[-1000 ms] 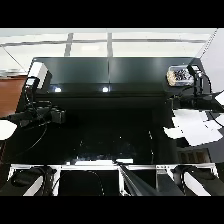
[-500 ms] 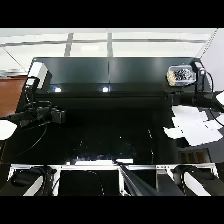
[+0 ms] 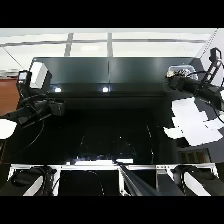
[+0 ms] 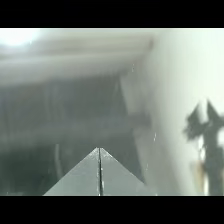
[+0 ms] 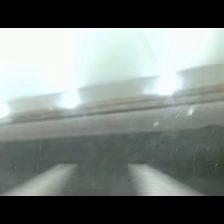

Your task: Fold the box and place the chain.

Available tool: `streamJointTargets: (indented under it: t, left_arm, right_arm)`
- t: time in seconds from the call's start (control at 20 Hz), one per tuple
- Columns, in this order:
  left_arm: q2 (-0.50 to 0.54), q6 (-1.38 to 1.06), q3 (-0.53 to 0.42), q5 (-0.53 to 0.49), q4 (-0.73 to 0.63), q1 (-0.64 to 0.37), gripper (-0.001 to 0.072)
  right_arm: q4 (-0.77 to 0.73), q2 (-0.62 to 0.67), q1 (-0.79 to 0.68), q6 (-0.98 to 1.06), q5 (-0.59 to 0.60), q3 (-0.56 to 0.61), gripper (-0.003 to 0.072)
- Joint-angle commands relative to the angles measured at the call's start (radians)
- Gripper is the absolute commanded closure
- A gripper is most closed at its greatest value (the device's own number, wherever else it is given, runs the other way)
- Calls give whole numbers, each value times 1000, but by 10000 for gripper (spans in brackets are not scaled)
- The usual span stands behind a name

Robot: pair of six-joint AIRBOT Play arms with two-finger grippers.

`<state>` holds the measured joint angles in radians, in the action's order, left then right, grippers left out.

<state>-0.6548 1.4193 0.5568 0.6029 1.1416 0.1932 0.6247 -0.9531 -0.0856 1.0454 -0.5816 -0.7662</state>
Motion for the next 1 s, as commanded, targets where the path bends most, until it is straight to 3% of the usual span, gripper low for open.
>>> streamJointTargets:
  t: [0.0, 0.05, 0.1, 0.25, 0.3, 0.35, 0.5, 0.6, 0.7, 0.85, 0.95]
  left_arm:
    - [-52, 0, 0, -133, -63, 4, 457]
    - [-78, 0, 0, -126, -66, 6, 62]
    - [-104, 3, 0, -115, -78, 9, 0]
    - [-151, 3, 0, -91, -130, 12, 0]
    - [-156, 3, 0, -81, -143, 12, 1]
    - [-156, 2, 0, -64, -159, 14, 2]
    - [-156, 2, 0, -21, -159, 14, 2]
    - [-156, 2, 0, -17, -159, 14, 2]
    - [-156, 2, 0, -15, -159, 14, 2]
    - [-156, 3, 0, 6, -159, 14, 3]
    - [-156, 3, 0, 23, -162, 14, 3]
  right_arm:
    - [110, -5, -4, 22, 71, 0, -29]
    - [200, -10, -9, 27, 71, 0, -29]
    - [307, -15, -19, 69, 59, 0, -29]
    - [839, -43, -180, 568, -7, -12, -27]
    - [1004, -72, -288, 735, -88, -37, -27]
    - [1056, -117, -414, 782, -183, -84, -26]
    - [831, -266, -755, 539, -395, -260, -26]
    - [650, -354, -893, 311, -531, -335, -26]
    - [628, -426, -933, 142, -634, -371, -26]
    - [692, -496, -887, -68, -632, -396, -25]
    - [708, -531, -835, -174, -597, -407, 148]
